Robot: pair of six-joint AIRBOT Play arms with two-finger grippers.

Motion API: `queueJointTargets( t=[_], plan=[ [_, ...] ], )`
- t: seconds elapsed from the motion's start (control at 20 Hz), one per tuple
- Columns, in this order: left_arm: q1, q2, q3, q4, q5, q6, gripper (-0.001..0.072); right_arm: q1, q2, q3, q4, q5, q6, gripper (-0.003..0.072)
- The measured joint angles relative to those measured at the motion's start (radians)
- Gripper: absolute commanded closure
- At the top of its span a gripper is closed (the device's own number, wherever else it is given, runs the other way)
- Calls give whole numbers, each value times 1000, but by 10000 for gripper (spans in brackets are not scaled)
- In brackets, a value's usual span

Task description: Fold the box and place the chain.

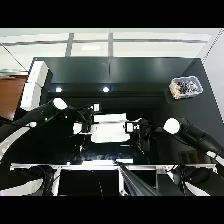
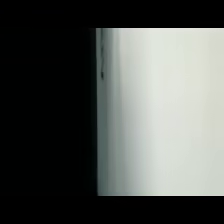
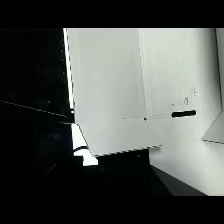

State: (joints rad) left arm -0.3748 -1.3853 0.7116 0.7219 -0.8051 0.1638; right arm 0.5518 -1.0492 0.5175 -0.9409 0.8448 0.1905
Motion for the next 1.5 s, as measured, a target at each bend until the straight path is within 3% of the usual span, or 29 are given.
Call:
queueJointTargets(
  t=[0.5,0.8,1.5],
  plan=[
    [-1,5,-6,-2,14,14,682,137,-37,-1,43,-192,0,-8],
    [-1,5,-6,-2,13,14,682,127,-23,-1,124,-364,18,-7],
    [-1,5,-6,-3,13,15,681,64,8,-1,180,-357,-11,-8]
  ],
)
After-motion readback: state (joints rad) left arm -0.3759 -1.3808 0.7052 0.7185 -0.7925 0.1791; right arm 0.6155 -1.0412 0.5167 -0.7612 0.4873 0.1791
